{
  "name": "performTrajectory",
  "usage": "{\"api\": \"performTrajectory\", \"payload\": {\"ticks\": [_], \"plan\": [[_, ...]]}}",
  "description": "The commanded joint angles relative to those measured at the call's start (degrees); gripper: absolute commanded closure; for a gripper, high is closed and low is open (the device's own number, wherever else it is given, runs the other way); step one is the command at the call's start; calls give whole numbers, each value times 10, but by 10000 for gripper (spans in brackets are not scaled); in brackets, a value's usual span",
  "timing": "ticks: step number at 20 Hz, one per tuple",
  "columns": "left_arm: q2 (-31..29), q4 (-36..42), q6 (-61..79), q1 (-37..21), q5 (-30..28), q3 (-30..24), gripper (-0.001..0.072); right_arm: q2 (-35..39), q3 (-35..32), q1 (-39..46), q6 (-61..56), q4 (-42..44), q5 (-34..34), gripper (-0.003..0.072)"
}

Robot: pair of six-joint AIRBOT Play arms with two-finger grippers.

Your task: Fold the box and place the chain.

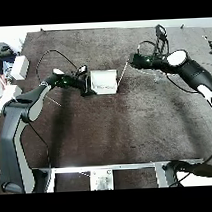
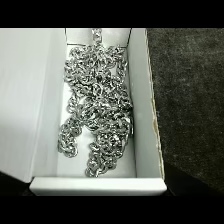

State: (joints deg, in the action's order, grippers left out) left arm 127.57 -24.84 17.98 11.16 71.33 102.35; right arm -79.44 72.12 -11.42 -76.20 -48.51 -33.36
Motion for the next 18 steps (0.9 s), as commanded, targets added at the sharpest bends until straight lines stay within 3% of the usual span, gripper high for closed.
{"api": "performTrajectory", "payload": {"ticks": [1, 10, 17, 18], "plan": [[0, 0, 0, 0, 0, 0, 266, 28, 15, -44, 6, 14, 19, 674], [0, 0, 0, 0, 0, 0, 266, 22, 52, -105, 10, 9, 21, 674], [0, 0, 0, 0, 0, 0, 266, -80, 52, -120, 10, 3, -28, 668], [0, 0, 0, 0, 0, 0, 266, -91, 52, -118, 10, -9, -38, 459]]}}
